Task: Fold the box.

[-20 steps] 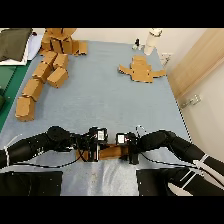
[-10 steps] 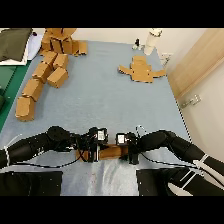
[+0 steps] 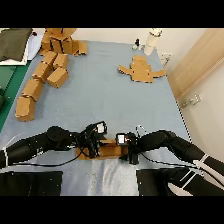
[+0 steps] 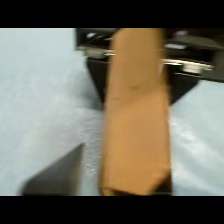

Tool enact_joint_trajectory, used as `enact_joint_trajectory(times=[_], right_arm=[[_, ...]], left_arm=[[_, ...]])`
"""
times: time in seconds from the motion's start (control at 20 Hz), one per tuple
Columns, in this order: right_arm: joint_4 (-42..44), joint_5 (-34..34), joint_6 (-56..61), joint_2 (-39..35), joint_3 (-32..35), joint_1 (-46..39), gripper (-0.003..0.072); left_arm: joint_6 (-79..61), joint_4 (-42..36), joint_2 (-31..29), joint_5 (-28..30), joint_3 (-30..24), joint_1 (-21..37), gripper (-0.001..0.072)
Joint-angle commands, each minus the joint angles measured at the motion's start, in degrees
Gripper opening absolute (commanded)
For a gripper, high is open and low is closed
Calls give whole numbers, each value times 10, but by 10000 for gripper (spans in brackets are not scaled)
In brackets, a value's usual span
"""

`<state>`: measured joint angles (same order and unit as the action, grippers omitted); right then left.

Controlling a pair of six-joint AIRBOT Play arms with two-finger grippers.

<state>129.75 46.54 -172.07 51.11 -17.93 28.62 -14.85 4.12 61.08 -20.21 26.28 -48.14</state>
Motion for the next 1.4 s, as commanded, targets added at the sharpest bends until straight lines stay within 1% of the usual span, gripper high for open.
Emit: enact_joint_trajectory(times=[0.0,0.1,0.2,0.25,0.3,0.35,0.45,0.5,0.55,0.6,0.65,0.7,0.75,0.8,0.85,0.9,0.95,1.0,1.05,1.1,1.15,1.2,1.25,1.3,1.35], right_arm=[[1,0,0,0,0,1,595],[1,0,0,0,0,1,595],[1,0,0,0,0,1,595],[1,0,0,0,0,1,595],[1,0,0,0,0,1,595],[1,0,0,0,0,1,595],[1,0,0,0,0,1,595],[1,0,0,0,0,1,595],[1,0,0,0,0,1,595],[1,0,0,0,0,1,596],[1,0,0,0,0,1,595],[1,0,0,0,0,1,596],[1,0,0,0,0,1,596],[1,0,0,0,0,1,595],[2,0,0,0,0,1,596],[2,0,0,0,0,1,596],[1,0,0,0,0,1,595],[2,0,0,0,0,1,596],[1,0,0,0,0,1,596],[1,0,0,0,0,1,596],[1,0,0,0,0,1,596],[1,0,0,0,0,1,596],[1,0,0,0,0,1,596],[1,0,0,0,0,1,596],[1,0,0,0,0,1,596]], left_arm=[[62,-1,-10,35,1,0,480],[70,-1,-10,16,1,0,481],[70,-1,-14,14,1,0,488],[78,4,-21,21,0,0,589],[114,18,-32,30,0,0,677],[169,49,-50,33,-2,0,681],[299,160,-97,20,-8,0,681],[379,231,-122,12,-12,0,680],[478,319,-150,-3,-18,3,680],[586,418,-176,-42,-19,13,680],[684,508,-198,-94,-19,25,680],[793,588,-217,-162,-19,39,669],[890,633,-231,-233,-19,50,650],[992,651,-238,-309,-19,59,636],[1079,649,-237,-374,-19,62,347],[1134,628,-234,-427,-21,58,26],[1174,573,-231,-445,-28,48,12],[1194,485,-231,-424,-42,30,12],[1187,394,-231,-374,-56,5,12],[1171,311,-231,-292,-69,-31,11],[1157,255,-231,-199,-76,-68,11],[1152,219,-231,-96,-79,-109,11],[1152,203,-228,-11,-79,-140,11],[1152,191,-221,64,-79,-163,11],[1152,183,-210,116,-79,-172,11]])
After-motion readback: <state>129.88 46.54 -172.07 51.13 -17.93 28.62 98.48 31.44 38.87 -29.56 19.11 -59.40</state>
